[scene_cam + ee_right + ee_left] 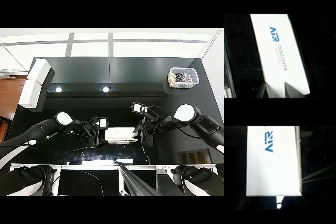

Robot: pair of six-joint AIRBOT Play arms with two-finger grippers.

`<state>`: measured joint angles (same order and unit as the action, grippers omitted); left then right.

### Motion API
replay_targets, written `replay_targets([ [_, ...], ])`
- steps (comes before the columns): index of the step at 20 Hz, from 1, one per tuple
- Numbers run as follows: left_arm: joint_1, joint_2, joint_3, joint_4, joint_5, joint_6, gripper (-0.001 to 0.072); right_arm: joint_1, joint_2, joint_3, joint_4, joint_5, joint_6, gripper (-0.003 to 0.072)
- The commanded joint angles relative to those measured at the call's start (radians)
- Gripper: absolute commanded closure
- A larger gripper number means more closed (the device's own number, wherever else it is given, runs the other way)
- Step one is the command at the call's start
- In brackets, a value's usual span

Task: Fold the box and place the chain.

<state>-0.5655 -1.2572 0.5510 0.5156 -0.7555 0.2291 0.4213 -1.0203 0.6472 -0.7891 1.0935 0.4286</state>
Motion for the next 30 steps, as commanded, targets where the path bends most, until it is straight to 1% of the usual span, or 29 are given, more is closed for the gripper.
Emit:
replay_targets([
  [1,0.000,0.000,0.000,0.000,0.001,0.000,0.0344,0.040,-0.001,-0.011,-0.021,-0.029,0.018,0.0439],
  [3,0.000,0.000,0.000,0.000,0.001,0.000,0.0344,0.059,-0.001,-0.018,-0.037,-0.070,0.069,0.0439],
  [4,0.000,0.000,0.000,0.000,0.001,0.000,0.0344,0.057,0.000,-0.017,-0.035,-0.070,0.087,0.0439],
  [7,0.000,0.000,0.000,0.000,0.001,0.000,0.0345,0.028,0.016,-0.005,-0.031,-0.036,0.179,0.0439],
  [8,0.000,0.000,0.000,0.000,0.001,0.000,0.0344,0.006,0.035,0.006,-0.031,-0.013,0.238,0.0440],
  [9,0.000,0.000,0.000,0.000,0.001,0.000,0.0344,-0.024,0.060,0.018,-0.031,0.010,0.346,0.0442],
  [10,0.000,0.000,0.000,0.000,0.001,0.000,0.0344,-0.060,0.084,0.025,-0.031,0.034,0.502,0.0507],
  [11,0.000,0.000,0.000,0.000,0.001,0.000,0.0344,-0.104,0.103,0.026,-0.031,0.084,0.638,0.0640],
  [12,0.000,0.000,0.000,0.000,0.001,0.000,0.0345,-0.136,0.107,0.026,-0.014,0.145,0.703,0.0636],
  [13,0.000,0.000,0.000,0.000,0.001,0.000,0.0345,-0.147,0.106,0.014,0.058,0.187,0.712,0.0636],
  [15,0.000,0.000,0.000,0.000,0.004,0.000,0.0344,-0.125,0.093,-0.026,0.228,0.124,0.719,0.0635],
  [17,0.000,0.000,0.000,0.000,0.003,0.000,0.0344,-0.071,0.042,-0.054,0.327,0.041,0.733,0.0635],
  [20,0.000,0.000,0.000,0.000,0.003,0.000,0.0345,0.016,-0.052,-0.054,0.326,-0.049,0.734,0.0635],
  [22,0.000,0.000,0.000,0.000,0.003,0.000,0.0344,0.024,-0.094,-0.054,0.302,-0.069,0.734,0.0635],
  [25,0.000,0.000,0.000,0.000,0.003,0.000,0.0344,0.024,-0.127,-0.054,0.241,-0.117,0.742,0.0635],
  [30,0.000,0.000,0.000,0.000,0.004,0.000,0.0344,0.024,-0.148,-0.054,0.228,-0.150,0.742,0.0635],
])
